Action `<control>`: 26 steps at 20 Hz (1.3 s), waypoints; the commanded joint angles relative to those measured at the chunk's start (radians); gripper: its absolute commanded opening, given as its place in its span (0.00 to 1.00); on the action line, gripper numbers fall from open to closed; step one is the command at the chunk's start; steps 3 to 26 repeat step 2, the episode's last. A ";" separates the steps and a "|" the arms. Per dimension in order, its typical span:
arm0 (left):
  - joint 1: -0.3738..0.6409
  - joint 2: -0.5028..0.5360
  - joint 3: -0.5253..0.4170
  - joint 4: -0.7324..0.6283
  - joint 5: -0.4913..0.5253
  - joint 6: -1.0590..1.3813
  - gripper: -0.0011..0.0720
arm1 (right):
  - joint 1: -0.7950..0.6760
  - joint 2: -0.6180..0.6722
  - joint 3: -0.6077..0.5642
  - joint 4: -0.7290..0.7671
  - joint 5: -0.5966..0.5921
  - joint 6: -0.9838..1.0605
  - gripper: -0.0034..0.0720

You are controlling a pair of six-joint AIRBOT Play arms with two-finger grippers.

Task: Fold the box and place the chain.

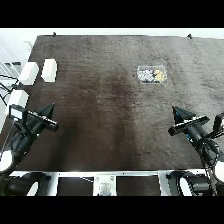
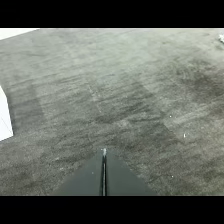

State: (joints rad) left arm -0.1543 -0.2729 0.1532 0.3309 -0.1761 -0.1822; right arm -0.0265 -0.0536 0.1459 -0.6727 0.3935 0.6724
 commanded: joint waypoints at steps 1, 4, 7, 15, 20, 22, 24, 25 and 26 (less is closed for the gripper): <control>-0.001 0.008 -0.008 -0.002 0.001 0.000 0.04 | 0.000 0.006 -0.011 -0.001 -0.001 0.001 0.06; -0.001 0.008 -0.008 -0.002 0.001 0.000 0.04 | 0.000 0.006 -0.011 -0.001 -0.001 0.001 0.06; -0.001 0.008 -0.008 -0.002 0.001 0.000 0.04 | 0.000 0.006 -0.011 -0.001 -0.001 0.001 0.06; -0.001 0.008 -0.008 -0.002 0.001 0.000 0.04 | 0.000 0.006 -0.011 -0.001 -0.001 0.001 0.06; -0.001 0.008 -0.008 -0.002 0.001 0.000 0.04 | 0.000 0.006 -0.011 -0.001 -0.001 0.001 0.06; -0.001 0.008 -0.008 -0.002 0.001 0.000 0.04 | 0.000 0.006 -0.011 -0.001 -0.001 0.001 0.06; -0.001 0.008 -0.008 -0.002 0.001 0.000 0.04 | 0.000 0.006 -0.011 -0.001 -0.001 0.001 0.06; -0.001 0.008 -0.008 -0.002 0.001 0.000 0.04 | 0.000 0.006 -0.011 -0.001 -0.001 0.001 0.06; -0.001 0.008 -0.008 -0.002 0.001 0.000 0.04 | 0.000 0.006 -0.011 -0.001 -0.001 0.001 0.06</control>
